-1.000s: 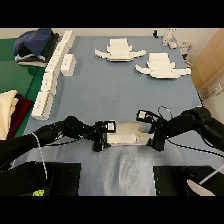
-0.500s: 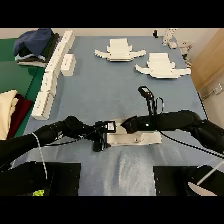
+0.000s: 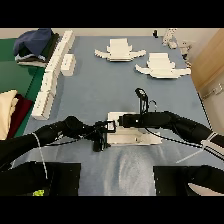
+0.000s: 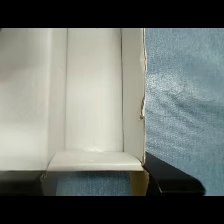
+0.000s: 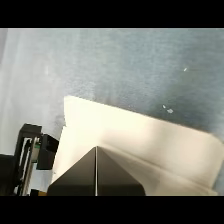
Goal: Fold the box.
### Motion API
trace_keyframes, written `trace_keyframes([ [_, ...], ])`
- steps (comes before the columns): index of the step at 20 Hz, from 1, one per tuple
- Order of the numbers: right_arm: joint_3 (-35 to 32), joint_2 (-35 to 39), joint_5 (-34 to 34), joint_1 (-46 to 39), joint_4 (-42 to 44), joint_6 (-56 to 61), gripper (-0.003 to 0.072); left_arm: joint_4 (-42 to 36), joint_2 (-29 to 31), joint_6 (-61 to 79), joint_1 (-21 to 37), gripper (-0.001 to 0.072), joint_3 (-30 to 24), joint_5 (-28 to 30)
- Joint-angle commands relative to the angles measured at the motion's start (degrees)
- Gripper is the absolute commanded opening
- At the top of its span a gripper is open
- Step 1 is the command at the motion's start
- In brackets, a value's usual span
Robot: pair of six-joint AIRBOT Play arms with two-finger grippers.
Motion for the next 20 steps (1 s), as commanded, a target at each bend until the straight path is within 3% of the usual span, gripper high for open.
trace_keyframes([
  [1,-0.5,-2.5,0.6,0.1,-0.4,0.5,0.0002,0.1,0.0,0.1,0.1,0.0507,0.0,-0.1],
  [14,-1.0,-5.0,0.5,0.0,-1.4,0.2,0.0002,0.0,0.0,0.1,0.0,0.0507,0.0,0.3],
  [17,-0.4,-1.6,0.4,0.0,-5.7,0.2,0.0002,0.0,0.0,0.1,0.0,0.0507,0.0,0.3],
  [20,0.2,6.2,-2.4,0.0,-13.3,0.3,0.0002,0.0,0.0,0.1,0.0,0.0507,0.0,0.3],
])
